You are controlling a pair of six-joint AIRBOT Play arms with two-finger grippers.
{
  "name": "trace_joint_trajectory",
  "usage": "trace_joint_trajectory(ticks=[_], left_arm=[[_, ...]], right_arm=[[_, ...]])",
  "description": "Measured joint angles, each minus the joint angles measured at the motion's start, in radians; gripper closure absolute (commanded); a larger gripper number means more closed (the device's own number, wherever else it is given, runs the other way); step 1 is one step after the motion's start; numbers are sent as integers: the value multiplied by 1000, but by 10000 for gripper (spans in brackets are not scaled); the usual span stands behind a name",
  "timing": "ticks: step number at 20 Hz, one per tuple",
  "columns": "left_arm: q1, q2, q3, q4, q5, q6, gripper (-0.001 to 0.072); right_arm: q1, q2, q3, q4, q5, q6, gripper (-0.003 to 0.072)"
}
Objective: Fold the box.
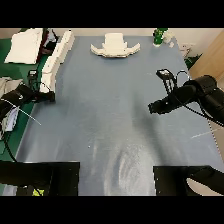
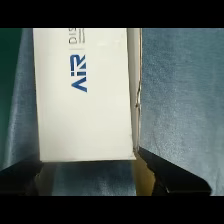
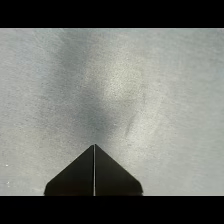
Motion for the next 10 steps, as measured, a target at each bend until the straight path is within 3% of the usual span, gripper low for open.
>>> trace_joint_trajectory(ticks=[6,7,8,9,10], left_arm=[[40,187,10,74,-213,0,8],[44,225,12,76,-255,-1,161],[46,261,12,77,-300,-7,498],[46,298,12,79,-352,-23,697],[41,333,12,77,-395,-37,697]], right_arm=[[0,0,0,0,0,0,682],[0,0,0,0,0,0,682],[0,0,0,0,0,0,682],[0,0,0,0,0,0,682],[0,0,0,0,0,0,682]])
